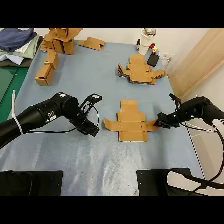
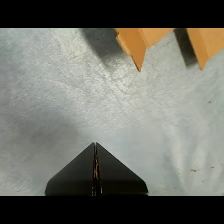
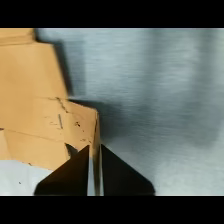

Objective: Fold the box.

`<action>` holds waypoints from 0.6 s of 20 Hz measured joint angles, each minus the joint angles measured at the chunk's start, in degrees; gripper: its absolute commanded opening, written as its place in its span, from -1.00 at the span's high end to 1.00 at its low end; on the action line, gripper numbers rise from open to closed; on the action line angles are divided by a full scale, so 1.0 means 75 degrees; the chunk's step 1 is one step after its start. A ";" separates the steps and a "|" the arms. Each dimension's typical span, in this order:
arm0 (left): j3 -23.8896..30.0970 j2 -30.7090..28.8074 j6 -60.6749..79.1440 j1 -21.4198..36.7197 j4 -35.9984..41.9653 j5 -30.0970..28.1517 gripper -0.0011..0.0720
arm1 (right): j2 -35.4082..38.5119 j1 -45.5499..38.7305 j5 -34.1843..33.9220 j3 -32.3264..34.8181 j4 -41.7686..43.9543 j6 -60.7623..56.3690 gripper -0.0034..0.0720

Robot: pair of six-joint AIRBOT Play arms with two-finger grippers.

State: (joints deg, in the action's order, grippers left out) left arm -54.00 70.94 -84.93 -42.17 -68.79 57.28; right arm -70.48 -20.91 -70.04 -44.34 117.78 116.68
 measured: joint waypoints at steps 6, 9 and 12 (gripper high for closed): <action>0.0000 0.0000 0.0460 0.0009 0.1005 0.0009 -0.29 | -0.0102 0.0318 0.0015 0.0006 0.0312 0.0198 0.90; 0.0000 0.0000 0.0845 0.0181 0.1565 0.0082 -0.29 | -0.0108 0.0551 0.0017 0.0038 0.0822 0.0338 0.91; 0.0000 0.0000 0.1177 0.0819 0.2066 0.0504 -0.37 | 0.0175 0.1142 0.0187 0.0493 0.1719 0.0705 0.91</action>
